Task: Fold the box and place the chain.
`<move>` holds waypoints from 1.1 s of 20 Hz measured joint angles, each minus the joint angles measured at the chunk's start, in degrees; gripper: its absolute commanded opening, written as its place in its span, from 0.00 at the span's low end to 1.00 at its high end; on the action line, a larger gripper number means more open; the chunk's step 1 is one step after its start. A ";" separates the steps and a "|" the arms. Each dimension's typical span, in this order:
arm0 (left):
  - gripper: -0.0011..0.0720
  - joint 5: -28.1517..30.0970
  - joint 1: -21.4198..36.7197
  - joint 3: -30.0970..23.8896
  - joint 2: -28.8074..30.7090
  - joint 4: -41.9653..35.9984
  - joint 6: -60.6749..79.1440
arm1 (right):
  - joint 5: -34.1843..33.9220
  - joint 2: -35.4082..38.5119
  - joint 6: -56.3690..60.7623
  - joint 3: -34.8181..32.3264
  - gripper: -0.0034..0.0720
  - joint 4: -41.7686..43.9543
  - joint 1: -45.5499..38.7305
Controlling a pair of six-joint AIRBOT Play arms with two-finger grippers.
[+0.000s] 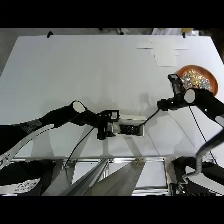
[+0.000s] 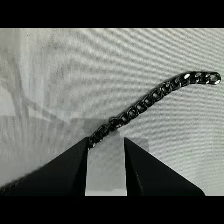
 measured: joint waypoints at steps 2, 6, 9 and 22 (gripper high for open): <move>0.25 0.00 0.00 0.00 0.00 0.00 0.00 | -0.28 -0.96 0.02 -0.04 0.26 0.20 0.00; 0.25 0.00 0.00 0.00 0.00 0.00 0.00 | 0.17 -2.25 0.17 0.02 0.07 0.81 -0.07; 0.25 0.00 0.00 0.00 0.00 0.00 -0.02 | 0.68 -1.57 -0.48 -0.11 0.07 1.03 -0.07; 0.25 0.00 0.00 0.00 0.00 0.00 0.00 | 14.88 24.83 -5.01 -0.20 0.07 8.52 9.57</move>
